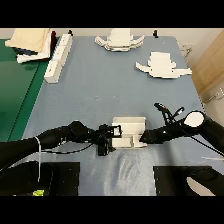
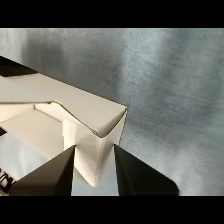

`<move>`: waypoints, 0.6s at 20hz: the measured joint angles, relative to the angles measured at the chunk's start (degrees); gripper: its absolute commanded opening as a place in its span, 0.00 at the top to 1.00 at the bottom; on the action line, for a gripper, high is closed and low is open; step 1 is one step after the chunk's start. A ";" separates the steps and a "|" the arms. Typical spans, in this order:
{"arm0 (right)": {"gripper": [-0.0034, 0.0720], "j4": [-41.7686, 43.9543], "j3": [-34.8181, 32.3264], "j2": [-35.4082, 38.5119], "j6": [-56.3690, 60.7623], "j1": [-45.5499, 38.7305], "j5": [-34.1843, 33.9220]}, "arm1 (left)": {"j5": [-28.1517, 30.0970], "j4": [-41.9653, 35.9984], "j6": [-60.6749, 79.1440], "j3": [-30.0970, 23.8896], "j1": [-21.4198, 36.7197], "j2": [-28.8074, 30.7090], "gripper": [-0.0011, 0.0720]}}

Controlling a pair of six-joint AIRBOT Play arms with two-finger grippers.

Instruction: Fold the box.

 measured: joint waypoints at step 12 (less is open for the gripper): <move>0.50 -33.59 16.68 -14.38 42.60 26.32 6.71 | 0.00 -0.02 0.02 0.00 0.00 0.00 0.36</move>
